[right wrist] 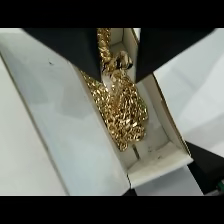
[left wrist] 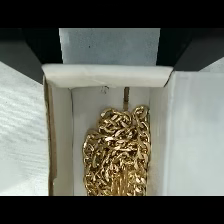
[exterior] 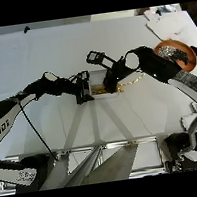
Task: Fold the box and place the chain.
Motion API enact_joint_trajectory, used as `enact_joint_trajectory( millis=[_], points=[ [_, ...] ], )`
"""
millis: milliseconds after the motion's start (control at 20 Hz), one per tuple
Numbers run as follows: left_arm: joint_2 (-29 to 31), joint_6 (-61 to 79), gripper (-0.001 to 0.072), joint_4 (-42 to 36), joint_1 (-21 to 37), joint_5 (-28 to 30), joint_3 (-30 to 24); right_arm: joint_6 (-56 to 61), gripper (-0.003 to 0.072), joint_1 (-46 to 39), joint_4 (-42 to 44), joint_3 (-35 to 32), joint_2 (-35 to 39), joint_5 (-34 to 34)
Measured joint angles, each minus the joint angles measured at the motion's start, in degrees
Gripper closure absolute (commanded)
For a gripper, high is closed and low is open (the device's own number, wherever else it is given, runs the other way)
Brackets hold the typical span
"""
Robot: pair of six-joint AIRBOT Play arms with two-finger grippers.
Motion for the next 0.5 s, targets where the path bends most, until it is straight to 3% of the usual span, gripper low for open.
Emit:
enact_joint_trajectory(
  millis=[200,500],
  points=[
    [0.0,0.0,0.0455,0.0,0.0,0.0,0.0,0.5,0.037,0.0,-1.7,0.1,0.8,1.3],
    [0.0,0.0,0.0455,0.0,0.0,0.0,0.0,1.6,0.037,-1.4,-10.9,0.3,7.2,2.3]
  ],
)
